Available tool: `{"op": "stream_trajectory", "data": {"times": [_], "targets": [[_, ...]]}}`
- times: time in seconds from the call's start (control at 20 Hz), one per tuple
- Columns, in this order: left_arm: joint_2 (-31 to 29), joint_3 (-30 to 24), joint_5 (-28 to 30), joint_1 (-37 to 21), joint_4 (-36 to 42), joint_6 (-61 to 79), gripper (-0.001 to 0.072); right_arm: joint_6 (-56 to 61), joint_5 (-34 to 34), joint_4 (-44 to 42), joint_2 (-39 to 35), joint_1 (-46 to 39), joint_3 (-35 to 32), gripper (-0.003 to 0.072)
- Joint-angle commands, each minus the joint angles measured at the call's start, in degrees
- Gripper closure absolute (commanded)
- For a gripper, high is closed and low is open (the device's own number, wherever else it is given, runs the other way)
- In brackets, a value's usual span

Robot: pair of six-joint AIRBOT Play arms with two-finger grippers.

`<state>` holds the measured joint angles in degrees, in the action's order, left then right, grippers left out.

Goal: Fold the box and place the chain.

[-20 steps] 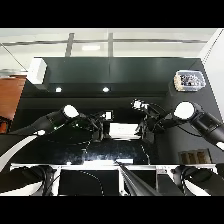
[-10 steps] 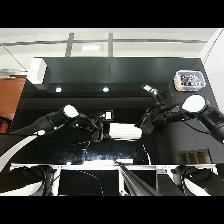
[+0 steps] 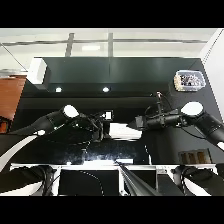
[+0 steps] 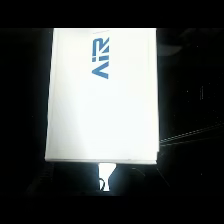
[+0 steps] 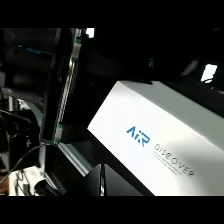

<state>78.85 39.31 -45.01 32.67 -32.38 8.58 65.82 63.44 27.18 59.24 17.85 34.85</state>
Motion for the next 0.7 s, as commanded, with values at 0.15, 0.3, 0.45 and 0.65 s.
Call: {"op": "stream_trajectory", "data": {"times": [0.15,0.3,0.45,0.65], "targets": [[0.0,-0.02,0.02,0.0,-0.02,0.02,0.0358,1.09,-3.39,-0.44,3.63,3.72,-0.94,0.0653],[0.0,-0.02,0.02,0.0,-0.02,0.02,0.0358,1.27,-4.17,2.58,4.79,3.61,-0.96,0.0654],[0.0,-0.02,0.02,0.0,-0.02,0.02,0.0358,1.62,-4.09,3.1,5.33,3.65,-0.96,0.0654],[0.0,-0.02,0.02,0.0,-0.04,0.02,0.0358,2.82,-3.91,4.55,5.38,3.82,-0.96,0.0654]]}}
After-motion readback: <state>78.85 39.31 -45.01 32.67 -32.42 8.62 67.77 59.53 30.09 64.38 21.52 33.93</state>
